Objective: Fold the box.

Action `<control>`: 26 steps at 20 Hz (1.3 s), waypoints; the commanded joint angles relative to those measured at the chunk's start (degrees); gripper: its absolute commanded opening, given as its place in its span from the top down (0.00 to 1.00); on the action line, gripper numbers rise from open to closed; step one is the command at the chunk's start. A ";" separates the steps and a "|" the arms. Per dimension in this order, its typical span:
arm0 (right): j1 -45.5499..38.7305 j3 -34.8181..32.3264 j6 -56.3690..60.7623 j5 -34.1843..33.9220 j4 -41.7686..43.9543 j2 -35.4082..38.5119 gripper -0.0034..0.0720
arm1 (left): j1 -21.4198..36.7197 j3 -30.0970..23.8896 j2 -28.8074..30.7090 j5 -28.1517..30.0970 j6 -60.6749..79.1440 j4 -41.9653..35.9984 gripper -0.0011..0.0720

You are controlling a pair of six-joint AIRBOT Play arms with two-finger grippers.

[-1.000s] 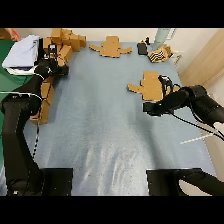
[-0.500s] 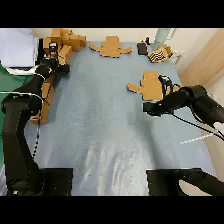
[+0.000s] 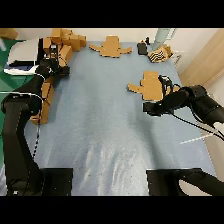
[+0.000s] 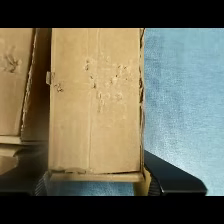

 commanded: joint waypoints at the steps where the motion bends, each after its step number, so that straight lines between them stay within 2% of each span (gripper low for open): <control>1: 0.07 0.07 0.02 0.02 0.00 -0.04 0.95 | 0.07 0.02 -0.04 -0.85 0.09 -0.37 0.28; 6: 0.07 0.07 0.00 0.02 0.00 -0.04 0.95 | 0.02 0.02 -0.09 -5.75 2.89 -0.35 0.28; 18: 0.07 0.07 0.02 0.02 0.00 -0.04 0.95 | -0.04 0.00 -0.09 -4.33 2.93 -1.22 0.28; 19: 0.07 0.07 0.02 0.02 0.00 -0.04 0.95 | -0.04 0.00 -0.09 -4.22 2.93 -1.22 0.26; 20: 0.07 0.07 0.00 0.02 0.00 -0.04 0.95 | -0.04 0.00 -0.09 -4.17 2.93 -1.22 0.13; 21: 0.07 0.07 0.02 0.02 0.00 -0.04 0.95 | -0.04 0.00 -0.09 -4.22 2.91 -1.22 0.04; 26: 0.07 0.07 0.00 0.02 0.00 -0.04 0.95 | 0.00 0.02 -0.02 -7.06 2.91 -1.22 0.04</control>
